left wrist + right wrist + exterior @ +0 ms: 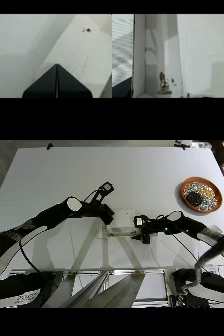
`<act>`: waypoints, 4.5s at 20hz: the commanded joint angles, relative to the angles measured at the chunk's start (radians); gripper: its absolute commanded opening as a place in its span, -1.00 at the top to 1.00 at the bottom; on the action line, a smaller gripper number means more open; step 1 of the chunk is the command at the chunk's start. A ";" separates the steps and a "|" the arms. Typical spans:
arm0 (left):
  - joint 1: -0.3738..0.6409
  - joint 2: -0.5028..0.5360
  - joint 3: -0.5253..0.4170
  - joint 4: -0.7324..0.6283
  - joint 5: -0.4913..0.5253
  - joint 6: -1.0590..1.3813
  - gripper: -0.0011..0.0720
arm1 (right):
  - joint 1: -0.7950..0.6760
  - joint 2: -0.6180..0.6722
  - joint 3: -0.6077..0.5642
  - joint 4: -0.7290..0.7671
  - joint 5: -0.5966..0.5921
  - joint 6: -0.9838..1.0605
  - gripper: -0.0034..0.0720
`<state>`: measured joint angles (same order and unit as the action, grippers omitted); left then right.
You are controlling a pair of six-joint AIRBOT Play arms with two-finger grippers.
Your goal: Fold the box and place the chain.
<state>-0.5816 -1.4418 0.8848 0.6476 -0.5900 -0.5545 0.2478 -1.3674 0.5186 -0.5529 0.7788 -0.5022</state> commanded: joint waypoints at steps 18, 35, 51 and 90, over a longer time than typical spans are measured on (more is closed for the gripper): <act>-0.019 0.269 -0.019 0.426 -0.455 0.098 0.96 | 0.000 0.000 0.000 0.000 0.003 0.000 -0.18; 0.039 0.157 -0.197 0.357 -0.111 0.290 0.94 | 0.000 0.000 0.000 0.000 0.003 0.000 -0.18; -0.024 0.114 -0.197 0.212 -0.159 0.668 0.46 | 0.000 0.000 0.000 0.000 0.003 0.000 -0.18; 0.211 0.396 -0.320 -0.071 -0.209 0.371 0.61 | 0.000 0.000 0.000 0.000 0.003 0.000 -0.18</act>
<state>-0.4740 -1.1378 0.6254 0.5793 -0.7567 -0.0494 0.2474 -1.3674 0.5186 -0.5529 0.7818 -0.5022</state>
